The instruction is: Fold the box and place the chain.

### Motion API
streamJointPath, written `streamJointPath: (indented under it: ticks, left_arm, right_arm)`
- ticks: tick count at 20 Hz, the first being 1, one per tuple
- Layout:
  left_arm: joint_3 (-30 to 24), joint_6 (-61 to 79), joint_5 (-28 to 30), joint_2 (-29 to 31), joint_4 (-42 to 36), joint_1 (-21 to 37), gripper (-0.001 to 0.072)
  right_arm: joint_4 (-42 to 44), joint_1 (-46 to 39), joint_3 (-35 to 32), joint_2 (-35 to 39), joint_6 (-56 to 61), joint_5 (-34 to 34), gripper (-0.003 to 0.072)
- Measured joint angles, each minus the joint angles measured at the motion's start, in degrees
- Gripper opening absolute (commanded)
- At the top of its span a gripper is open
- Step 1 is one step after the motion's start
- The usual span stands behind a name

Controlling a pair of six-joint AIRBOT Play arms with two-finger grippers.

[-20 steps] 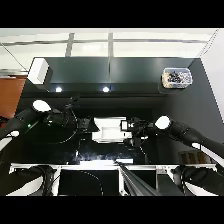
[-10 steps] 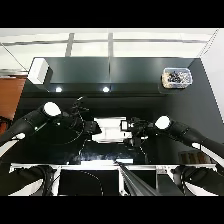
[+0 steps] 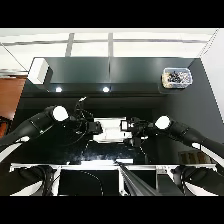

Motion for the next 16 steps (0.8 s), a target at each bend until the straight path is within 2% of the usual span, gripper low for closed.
streamJointPath:
  ticks: [4, 6, 7, 9, 10, 16]
  left_arm:
    - [3.2, -10.2, -0.2, -0.2, 9.5, -5.3, 0.057]
    - [5.3, -18.2, -1.5, -0.6, 16.8, -9.3, 0.0481]
    - [6.3, -22.6, -2.3, -0.9, 20.1, -11.2, 0.0476]
    - [7.7, -30.0, -4.5, -1.2, 25.5, -14.5, 0.0309]
    - [8.2, -33.1, -5.6, -1.2, 27.8, -15.8, 0.0289]
    - [10.2, -43.5, -8.9, -2.2, 33.7, -19.1, 0.0288]
  right_arm:
    - [0.0, 0.0, 0.0, 0.0, 0.0, 0.0, 0.0476]
    - [0.0, 0.0, 0.0, 0.0, 0.0, 0.0, 0.0476]
    - [0.0, 0.0, 0.0, 0.0, 0.0, 0.0, 0.0476]
    - [0.0, 0.0, 0.0, 0.0, 0.0, 0.0, 0.0477]
    - [0.0, 0.0, 0.0, 0.0, 0.0, 0.0, 0.0476]
    - [0.0, 0.0, 0.0, 0.0, 0.0, 0.0, 0.0477]
